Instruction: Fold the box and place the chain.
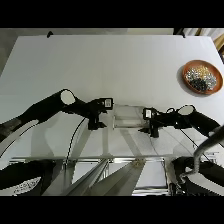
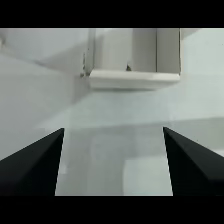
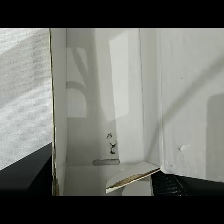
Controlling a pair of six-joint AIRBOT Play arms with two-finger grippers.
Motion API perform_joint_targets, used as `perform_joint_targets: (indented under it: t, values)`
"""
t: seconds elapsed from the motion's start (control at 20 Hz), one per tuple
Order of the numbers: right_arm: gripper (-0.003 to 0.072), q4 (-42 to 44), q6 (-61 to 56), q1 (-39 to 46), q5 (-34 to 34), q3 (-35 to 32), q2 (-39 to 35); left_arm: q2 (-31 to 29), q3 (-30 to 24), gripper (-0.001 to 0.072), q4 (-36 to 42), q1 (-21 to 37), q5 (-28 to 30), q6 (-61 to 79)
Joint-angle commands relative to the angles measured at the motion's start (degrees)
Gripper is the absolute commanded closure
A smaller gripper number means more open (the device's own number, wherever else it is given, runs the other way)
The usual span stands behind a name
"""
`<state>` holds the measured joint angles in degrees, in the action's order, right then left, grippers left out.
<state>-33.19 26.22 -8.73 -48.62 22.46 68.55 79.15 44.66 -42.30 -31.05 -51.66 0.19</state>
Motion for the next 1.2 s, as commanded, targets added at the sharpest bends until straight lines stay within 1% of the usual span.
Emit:
perform_joint_targets:
  t: [0.0, 0.15, 0.35, 0.55, 0.75, 0.95, 1.15]
  values:
    - [0.0245, 0.02, -0.02, 0.00, -0.02, -0.02, -0.04, 4.44, -0.50, -0.0005, 6.73, 0.79, 0.70, 10.51]
    - [0.0245, 0.02, -0.02, 0.00, -0.02, 0.00, -0.04, 4.68, -0.50, -0.0004, 6.71, 0.66, 1.16, 15.34]
    - [0.0245, 0.02, -0.02, 0.00, -0.02, 0.00, -0.04, 5.14, -0.50, -0.0003, 7.21, -0.17, 1.11, 15.34]
    - [0.0245, 0.02, -0.02, 0.00, -0.02, 0.00, -0.04, 5.81, -0.50, -0.0003, 10.45, -1.60, 1.40, 18.51]
    - [0.0245, 0.02, -0.02, 0.00, -0.02, 0.00, -0.04, 7.39, -0.50, -0.0002, 10.82, -2.64, 1.33, 18.47]
    - [0.0245, 0.02, -0.02, 0.00, -0.02, 0.00, -0.04, 7.61, -0.50, -0.0002, 12.50, -3.48, 2.27, 18.45]
    - [0.0245, 0.02, -0.02, 0.00, -0.02, 0.00, -0.04, 8.02, -0.50, -0.0001, 13.57, -4.92, 4.85, 16.13]
